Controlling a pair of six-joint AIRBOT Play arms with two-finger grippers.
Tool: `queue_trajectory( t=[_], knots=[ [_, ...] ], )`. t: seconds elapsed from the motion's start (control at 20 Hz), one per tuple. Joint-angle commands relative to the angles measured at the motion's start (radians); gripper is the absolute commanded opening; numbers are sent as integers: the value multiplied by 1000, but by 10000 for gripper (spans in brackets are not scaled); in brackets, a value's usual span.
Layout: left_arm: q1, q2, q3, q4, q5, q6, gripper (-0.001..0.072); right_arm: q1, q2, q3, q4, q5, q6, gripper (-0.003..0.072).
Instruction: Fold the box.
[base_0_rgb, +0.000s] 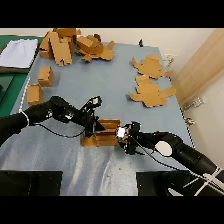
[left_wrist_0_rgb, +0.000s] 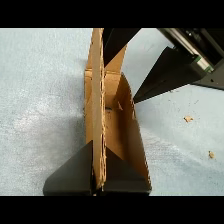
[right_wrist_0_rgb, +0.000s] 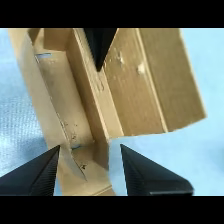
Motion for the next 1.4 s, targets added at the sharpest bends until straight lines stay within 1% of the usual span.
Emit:
queue_trajectory(
  t=[0.0, 0.15, 0.3, 0.45, 0.5, 0.6, 0.75, 1.0, 1.35],
  knots=[
    [0, 0, 0, 0, 0, 0, 10, -47, -25, 4, 166, 61, -166, 597],
    [-1, 0, 0, 0, 0, 0, 10, -82, -66, 12, 286, 98, -291, 598],
    [0, 0, 0, 0, 0, 0, 10, -130, -98, 42, 296, 128, -335, 597],
    [0, 0, 0, 0, 0, 0, 10, -184, -153, 78, 377, 220, -441, 597],
    [0, 0, 0, 0, 0, 0, 10, -192, -167, 81, 401, 228, -472, 597],
    [0, 0, 0, 0, 0, 0, 10, -193, -190, 81, 407, 234, -509, 590],
    [0, 0, 0, 0, 0, 0, 10, -193, -226, 81, 407, 274, -549, 589],
    [0, 0, 0, 0, -1, 0, 10, -194, -283, 81, 407, 267, -638, 589],
    [0, 0, 0, 0, -5, 0, 10, -194, -283, 82, 408, 209, -642, 589]
  ],
)
